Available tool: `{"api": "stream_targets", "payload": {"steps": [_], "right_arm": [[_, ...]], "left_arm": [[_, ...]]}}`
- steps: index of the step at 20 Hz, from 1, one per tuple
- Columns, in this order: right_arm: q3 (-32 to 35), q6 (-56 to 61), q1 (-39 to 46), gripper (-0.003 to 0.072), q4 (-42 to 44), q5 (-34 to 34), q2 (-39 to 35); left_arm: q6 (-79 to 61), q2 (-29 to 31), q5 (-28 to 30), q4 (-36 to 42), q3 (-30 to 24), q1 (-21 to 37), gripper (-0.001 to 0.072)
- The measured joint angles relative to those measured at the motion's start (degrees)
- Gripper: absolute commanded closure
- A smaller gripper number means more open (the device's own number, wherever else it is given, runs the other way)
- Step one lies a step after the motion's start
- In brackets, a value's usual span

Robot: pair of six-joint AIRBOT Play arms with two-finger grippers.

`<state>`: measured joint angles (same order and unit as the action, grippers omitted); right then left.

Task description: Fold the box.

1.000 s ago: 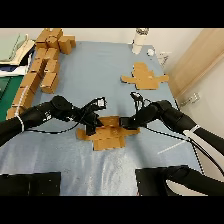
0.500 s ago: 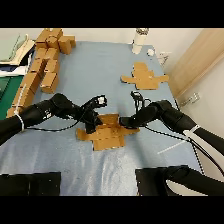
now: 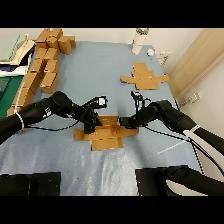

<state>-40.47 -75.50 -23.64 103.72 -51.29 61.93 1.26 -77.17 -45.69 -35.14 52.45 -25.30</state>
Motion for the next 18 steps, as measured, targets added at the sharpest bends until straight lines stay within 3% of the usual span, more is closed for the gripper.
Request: {"api": "stream_targets", "payload": {"steps": [18], "right_arm": [[0.0,0.0,0.0,0.0683,-1.07,-0.76,-0.33]], "left_arm": [[0.13,-2.73,-1.4,2.25,1.18,0.04,0.0695]]}}
